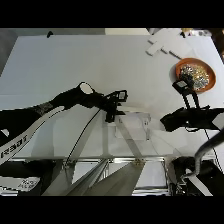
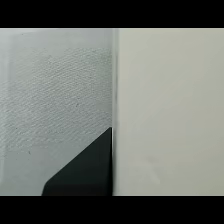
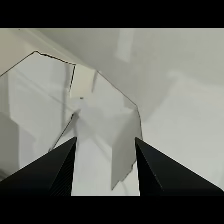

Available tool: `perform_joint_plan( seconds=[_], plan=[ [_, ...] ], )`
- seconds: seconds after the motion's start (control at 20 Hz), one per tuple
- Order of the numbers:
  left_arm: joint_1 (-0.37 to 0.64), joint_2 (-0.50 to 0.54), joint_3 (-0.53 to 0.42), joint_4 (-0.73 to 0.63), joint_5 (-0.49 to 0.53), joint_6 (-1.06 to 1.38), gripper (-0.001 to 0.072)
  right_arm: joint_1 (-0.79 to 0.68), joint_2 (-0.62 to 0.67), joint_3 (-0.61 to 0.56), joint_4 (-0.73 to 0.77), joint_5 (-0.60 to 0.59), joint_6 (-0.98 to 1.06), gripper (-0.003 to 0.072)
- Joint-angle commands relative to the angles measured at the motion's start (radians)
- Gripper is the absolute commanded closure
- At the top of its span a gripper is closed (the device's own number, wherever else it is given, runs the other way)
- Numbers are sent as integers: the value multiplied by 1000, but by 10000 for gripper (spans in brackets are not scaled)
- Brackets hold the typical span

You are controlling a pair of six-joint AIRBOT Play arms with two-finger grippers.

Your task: Fold the box and place the chain.

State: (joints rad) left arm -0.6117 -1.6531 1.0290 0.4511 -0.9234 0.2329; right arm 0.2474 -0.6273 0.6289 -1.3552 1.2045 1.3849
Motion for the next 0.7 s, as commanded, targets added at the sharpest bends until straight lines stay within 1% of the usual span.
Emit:
perform_joint_plan(
  seconds=[0.0,0.15,0.35,0.65],
  plan=[
    [-2,0,1,51,10,-56,706,0,8,0,-6,-27,3,275],
    [-2,0,1,106,33,-117,707,0,8,0,-2,-49,3,275],
    [-2,0,1,106,82,-129,706,0,8,0,-3,-50,3,275],
    [-2,-10,1,108,82,-128,704,0,8,0,-3,-50,3,275]
  ],
)
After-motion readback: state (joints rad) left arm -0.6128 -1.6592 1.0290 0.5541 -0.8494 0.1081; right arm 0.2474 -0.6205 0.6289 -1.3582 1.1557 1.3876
